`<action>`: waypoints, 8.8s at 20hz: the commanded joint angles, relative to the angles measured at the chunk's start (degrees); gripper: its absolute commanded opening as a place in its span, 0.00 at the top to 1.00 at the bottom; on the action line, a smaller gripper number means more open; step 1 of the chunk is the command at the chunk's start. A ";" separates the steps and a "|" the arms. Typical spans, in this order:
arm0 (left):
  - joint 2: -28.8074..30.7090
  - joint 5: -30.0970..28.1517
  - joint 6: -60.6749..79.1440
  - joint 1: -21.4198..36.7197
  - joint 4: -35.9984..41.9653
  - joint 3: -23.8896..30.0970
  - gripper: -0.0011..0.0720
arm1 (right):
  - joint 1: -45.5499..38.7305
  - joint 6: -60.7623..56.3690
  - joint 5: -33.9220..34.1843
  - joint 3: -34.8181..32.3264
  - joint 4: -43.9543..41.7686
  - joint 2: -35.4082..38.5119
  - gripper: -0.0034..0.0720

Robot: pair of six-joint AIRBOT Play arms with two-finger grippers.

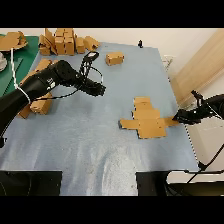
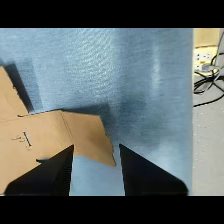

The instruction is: Fold the box.

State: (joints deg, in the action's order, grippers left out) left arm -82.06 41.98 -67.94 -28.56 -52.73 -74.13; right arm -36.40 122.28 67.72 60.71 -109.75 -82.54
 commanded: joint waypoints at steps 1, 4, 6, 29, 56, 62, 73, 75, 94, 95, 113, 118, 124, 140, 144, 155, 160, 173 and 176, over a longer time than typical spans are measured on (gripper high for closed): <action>-0.02 0.00 0.00 -0.04 0.00 0.02 0.97 | 0.11 1.22 0.44 0.04 -3.30 -1.42 0.38; -0.02 0.00 0.00 -0.04 0.00 0.02 0.97 | 0.11 4.46 4.70 0.04 -10.71 -1.42 0.38; -0.02 0.00 0.00 -0.04 0.00 0.02 0.97 | 0.26 4.68 7.96 0.04 -14.23 -1.42 0.48; -0.02 -0.04 0.00 -0.04 0.24 0.02 0.97 | 41.29 -5.33 -15.41 -5.11 -27.36 -1.36 0.95; -2.23 8.92 9.01 16.74 15.87 1.05 0.97 | 50.64 14.27 -25.29 -27.58 -32.11 20.24 0.95; -2.23 7.50 9.01 16.72 17.03 1.01 0.97 | 51.76 13.64 -29.20 -28.15 -32.02 20.85 0.95; -3.72 9.68 6.40 16.92 16.33 1.03 0.55 | 51.89 13.66 -29.79 -28.17 -27.67 21.64 0.95; -5.35 12.39 6.51 17.00 16.28 1.05 0.41 | 51.89 13.66 -29.81 -28.17 -27.32 23.02 0.95; -10.08 29.20 11.52 21.11 13.94 1.16 0.41 | 51.89 12.98 -28.41 -29.90 -25.27 24.39 0.95; -10.05 30.32 11.47 22.56 14.49 1.14 0.41 | 51.87 12.98 -28.41 -29.90 -24.83 24.39 0.95; -10.34 18.93 26.60 13.66 30.51 11.63 0.22 | 51.87 12.98 -29.77 -29.90 -24.11 24.39 0.95; -11.98 20.00 27.91 12.94 33.29 11.65 0.22 | 51.87 12.98 -29.77 -29.90 -24.09 24.39 0.95; -12.00 23.26 29.83 12.96 33.18 11.65 0.60 | 51.87 12.98 -29.77 -29.90 -24.09 24.39 0.95; -12.39 24.94 32.61 14.10 32.81 11.65 0.93 | 51.87 13.00 -29.81 -29.90 -24.11 24.39 0.95; -13.07 24.61 33.79 13.51 33.00 11.69 0.97 | 51.84 12.98 -29.97 -29.88 -24.09 24.39 0.89; -6.75 25.29 64.08 11.19 31.10 10.73 0.97 | 39.69 -15.67 -30.36 -23.32 -22.71 24.41 0.95; -6.75 24.96 74.77 8.41 24.50 10.71 0.97 | 39.63 -19.04 -29.62 -21.62 -24.20 24.68 0.94; -6.62 15.93 77.61 2.84 24.33 9.14 0.97 | 39.63 -19.80 -25.16 -21.64 -21.53 24.74 0.95; -4.61 10.32 77.61 0.31 24.30 9.20 0.97 | 39.63 -19.82 -25.16 -21.84 -19.58 24.74 0.95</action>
State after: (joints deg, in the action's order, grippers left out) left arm -87.92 57.32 9.30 -26.11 -28.40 -64.66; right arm 3.20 102.50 42.41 39.00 -130.98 -57.84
